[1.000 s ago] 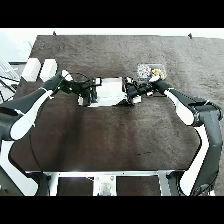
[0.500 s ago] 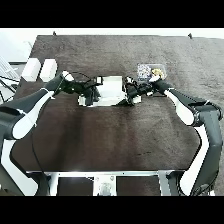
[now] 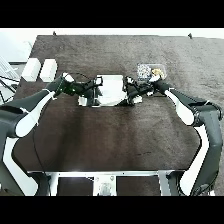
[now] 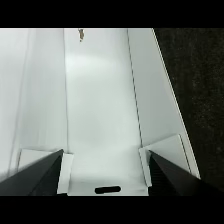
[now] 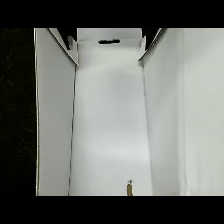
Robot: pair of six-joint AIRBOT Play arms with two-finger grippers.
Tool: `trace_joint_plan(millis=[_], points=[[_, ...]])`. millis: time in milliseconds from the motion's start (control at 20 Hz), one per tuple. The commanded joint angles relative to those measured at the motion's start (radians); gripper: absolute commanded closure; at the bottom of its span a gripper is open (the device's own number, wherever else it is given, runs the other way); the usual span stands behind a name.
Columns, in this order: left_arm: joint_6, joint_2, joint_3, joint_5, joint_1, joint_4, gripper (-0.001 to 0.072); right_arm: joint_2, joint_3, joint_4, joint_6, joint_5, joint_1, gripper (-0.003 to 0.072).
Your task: Fold the box and place the chain.
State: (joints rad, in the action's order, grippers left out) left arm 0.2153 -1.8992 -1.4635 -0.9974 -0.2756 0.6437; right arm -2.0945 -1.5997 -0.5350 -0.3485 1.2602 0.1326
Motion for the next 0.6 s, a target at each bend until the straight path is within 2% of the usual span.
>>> trace_joint_plan(millis=[0, 50, 150, 300, 350, 450, 550], points=[[0.015, -0.001, 0.0, 0.011, -0.001, -0.016, 0.0009, 0.001, 0.0, 0.003, 0.0, -0.003, 0.001, 0.0115], [0.015, -0.001, 0.0, 0.012, -0.001, -0.016, 0.0052, 0.001, 0.0, 0.002, 0.0, -0.003, 0.001, 0.0115], [0.018, 0.0, 0.0, 0.0, 0.0, -0.014, 0.0417, 0.001, 0.0, 0.002, 0.0, -0.003, 0.001, 0.0115], [0.01, 0.006, 0.0, -0.042, 0.001, -0.014, 0.0647, 0.001, 0.0, 0.003, 0.0, -0.003, 0.001, 0.0115], [0.009, 0.01, -0.001, -0.043, 0.001, -0.009, 0.0686, 0.001, 0.0, 0.003, 0.0, -0.003, 0.001, 0.0116], [0.002, 0.03, -0.001, -0.066, 0.016, -0.009, 0.0687, 0.001, 0.0, 0.003, 0.0, -0.003, 0.001, 0.0115], [-0.006, 0.071, 0.0, -0.145, 0.06, -0.04, 0.0688, 0.001, 0.0, 0.002, 0.0, -0.003, 0.001, 0.0115]])
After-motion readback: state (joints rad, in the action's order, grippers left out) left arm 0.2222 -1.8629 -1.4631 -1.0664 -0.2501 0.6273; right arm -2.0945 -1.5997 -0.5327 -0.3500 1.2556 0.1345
